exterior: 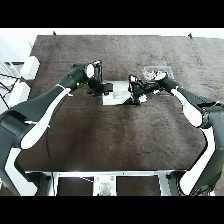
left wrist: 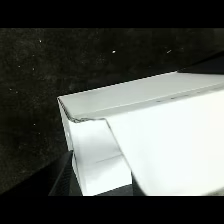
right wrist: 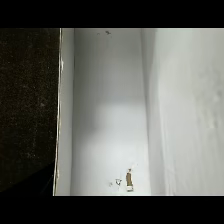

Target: Fold the box and place the chain.

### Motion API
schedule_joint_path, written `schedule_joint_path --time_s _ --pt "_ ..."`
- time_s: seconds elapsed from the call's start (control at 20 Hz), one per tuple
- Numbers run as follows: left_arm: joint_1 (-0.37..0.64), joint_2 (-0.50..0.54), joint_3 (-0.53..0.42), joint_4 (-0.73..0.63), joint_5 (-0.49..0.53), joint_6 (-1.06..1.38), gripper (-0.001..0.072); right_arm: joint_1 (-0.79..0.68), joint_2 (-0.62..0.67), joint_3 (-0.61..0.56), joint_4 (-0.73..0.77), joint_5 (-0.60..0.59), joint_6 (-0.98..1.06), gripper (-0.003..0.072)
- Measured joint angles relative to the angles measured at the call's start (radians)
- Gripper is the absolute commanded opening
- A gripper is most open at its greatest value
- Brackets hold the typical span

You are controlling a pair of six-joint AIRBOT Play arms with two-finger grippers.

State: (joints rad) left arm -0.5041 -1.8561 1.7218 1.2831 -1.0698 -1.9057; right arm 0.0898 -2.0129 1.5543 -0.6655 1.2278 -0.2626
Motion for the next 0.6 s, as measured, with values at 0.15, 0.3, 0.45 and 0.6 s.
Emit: schedule_joint_path --time_s 0.15,0.3,0.45,0.6 --pt "0.0 0.0 0.005 -0.001 -0.011 -0.004 0.0414 0.0 0.0 0.0 0.0 0.0 0.0 0.0495" --pt "0.0 0.0 0.007 -0.003 -0.016 -0.006 0.0413 0.0 0.0 0.0 0.0 0.0 0.0 0.0494" --pt "0.0 0.0 0.008 -0.001 -0.019 -0.015 0.0414 0.0 0.0 0.0 0.0 0.0 0.0 0.0494" --pt "0.0 -0.005 0.008 0.005 -0.018 -0.026 0.0414 0.0 0.0 0.0 0.0 0.0 0.0 0.0494"
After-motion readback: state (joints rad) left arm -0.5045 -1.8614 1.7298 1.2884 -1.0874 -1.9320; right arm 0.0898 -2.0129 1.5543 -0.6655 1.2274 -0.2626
